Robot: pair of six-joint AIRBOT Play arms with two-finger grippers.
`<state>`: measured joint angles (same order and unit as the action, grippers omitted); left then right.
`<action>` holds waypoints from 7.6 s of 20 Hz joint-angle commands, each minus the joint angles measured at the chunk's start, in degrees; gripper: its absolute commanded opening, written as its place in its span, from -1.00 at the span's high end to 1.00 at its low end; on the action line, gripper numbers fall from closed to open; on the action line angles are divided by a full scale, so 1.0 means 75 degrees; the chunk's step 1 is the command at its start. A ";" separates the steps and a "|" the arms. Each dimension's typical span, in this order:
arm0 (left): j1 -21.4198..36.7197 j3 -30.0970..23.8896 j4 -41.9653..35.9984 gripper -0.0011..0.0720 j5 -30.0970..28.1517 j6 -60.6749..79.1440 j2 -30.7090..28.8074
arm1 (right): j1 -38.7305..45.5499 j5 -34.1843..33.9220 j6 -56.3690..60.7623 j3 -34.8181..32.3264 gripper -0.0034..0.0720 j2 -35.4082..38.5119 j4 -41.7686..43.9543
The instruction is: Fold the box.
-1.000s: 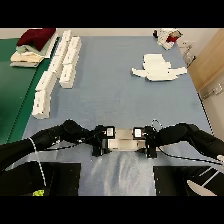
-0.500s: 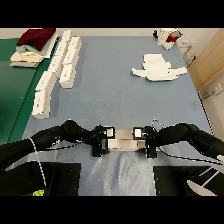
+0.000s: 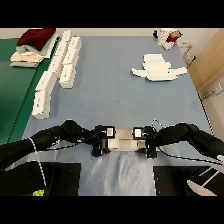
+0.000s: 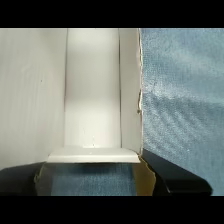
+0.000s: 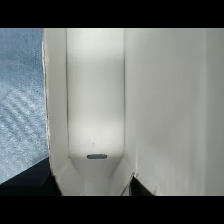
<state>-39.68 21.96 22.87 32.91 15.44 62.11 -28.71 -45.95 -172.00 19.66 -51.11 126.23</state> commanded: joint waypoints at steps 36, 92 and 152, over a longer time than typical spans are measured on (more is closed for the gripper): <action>0.0003 0.0009 -0.0050 -0.28 0.0012 0.0221 0.0000 | 0.0003 0.0058 -0.0003 0.0003 -0.45 0.0000 0.0003; 0.0003 0.0009 -0.0050 -0.28 0.0009 0.0221 0.0000 | -0.0694 -0.0373 1.0526 0.3025 0.51 -0.0781 -0.1463; 0.0003 0.0009 -0.0050 -0.28 0.0012 0.0221 0.0000 | -0.0082 -0.4887 1.2709 0.1865 0.90 0.0472 -0.6834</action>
<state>-39.68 21.96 22.48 32.99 17.08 62.11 -32.62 -74.39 -96.99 32.88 -47.48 87.37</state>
